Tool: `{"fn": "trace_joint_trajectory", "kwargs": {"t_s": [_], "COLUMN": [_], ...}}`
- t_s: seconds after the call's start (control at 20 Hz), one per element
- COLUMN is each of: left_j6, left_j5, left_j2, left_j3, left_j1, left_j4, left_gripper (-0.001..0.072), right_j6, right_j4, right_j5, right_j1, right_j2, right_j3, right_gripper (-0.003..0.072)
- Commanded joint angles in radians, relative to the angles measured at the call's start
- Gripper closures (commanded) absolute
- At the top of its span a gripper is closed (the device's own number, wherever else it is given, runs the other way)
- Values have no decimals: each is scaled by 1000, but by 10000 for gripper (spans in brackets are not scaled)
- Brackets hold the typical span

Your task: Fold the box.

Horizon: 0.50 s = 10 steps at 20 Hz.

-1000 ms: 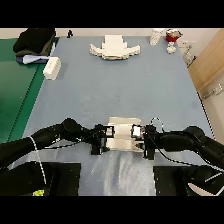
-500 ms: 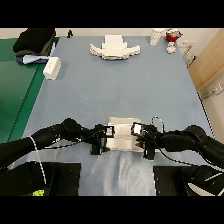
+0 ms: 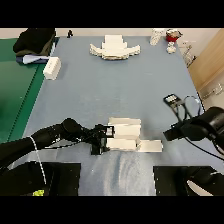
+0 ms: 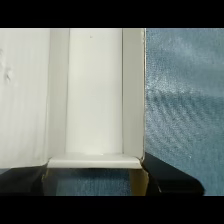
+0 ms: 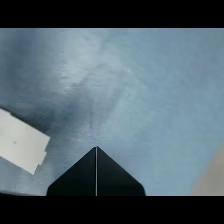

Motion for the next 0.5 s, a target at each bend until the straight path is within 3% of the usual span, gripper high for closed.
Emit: {"fn": "trace_joint_trajectory", "kwargs": {"t_s": [0.0,0.15,0.3,0.45], "left_j6": [0,0,0,0], "left_j5": [0,0,0,0], "left_j2": [0,0,0,0], "left_j3": [1,1,1,1], "left_j1": [0,0,0,0], "left_j4": [1,1,1,1], "left_gripper": [183,183,183,183], "right_j6": [97,-101,-298,-330], "right_j4": [134,389,737,785], "right_j5": [-23,3,-35,-33], "right_j1": [-292,-602,-849,-890], "right_j2": [-44,-143,-259,-323], "right_j3": [5,-24,-43,-82], "right_gripper": [683,683,683,683]}}
